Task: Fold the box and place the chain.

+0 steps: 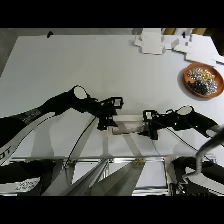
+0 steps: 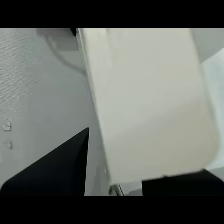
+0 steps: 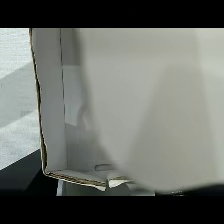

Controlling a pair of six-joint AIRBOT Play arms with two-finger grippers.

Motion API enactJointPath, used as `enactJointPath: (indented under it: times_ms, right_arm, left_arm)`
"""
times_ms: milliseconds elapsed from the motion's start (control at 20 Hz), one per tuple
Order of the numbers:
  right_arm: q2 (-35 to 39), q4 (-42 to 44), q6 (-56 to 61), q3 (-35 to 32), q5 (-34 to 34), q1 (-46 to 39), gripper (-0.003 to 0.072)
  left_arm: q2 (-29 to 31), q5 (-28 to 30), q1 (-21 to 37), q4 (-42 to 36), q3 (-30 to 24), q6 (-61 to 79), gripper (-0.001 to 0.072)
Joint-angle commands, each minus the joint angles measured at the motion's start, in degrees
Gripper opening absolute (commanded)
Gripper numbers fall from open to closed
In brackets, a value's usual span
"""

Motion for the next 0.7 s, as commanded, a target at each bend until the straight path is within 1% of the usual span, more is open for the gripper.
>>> enactJointPath:
  times_ms: [0, 150, 300, 650]
  right_arm:
    - [0.02, 0.00, -0.02, 0.07, -0.09, -0.04, 0.0316]
    - [0.02, 0.02, -0.02, 0.07, -0.09, -0.04, 0.0316]
    - [0.02, 0.00, -0.02, 0.07, -0.09, -0.04, 0.0316]
    - [0.02, 0.00, -0.02, 0.07, -0.09, -0.04, 0.0316]
  left_arm:
    - [2.14, 0.48, 0.55, 4.79, -0.02, -2.99, 0.0351]
    - [4.37, 0.33, 1.55, 11.96, -0.04, -8.44, 0.0349]
    - [7.15, -1.29, 1.79, 16.22, -0.04, -11.98, 0.0349]
    - [17.55, -5.88, 1.44, 17.33, -0.07, -18.49, 0.0348]
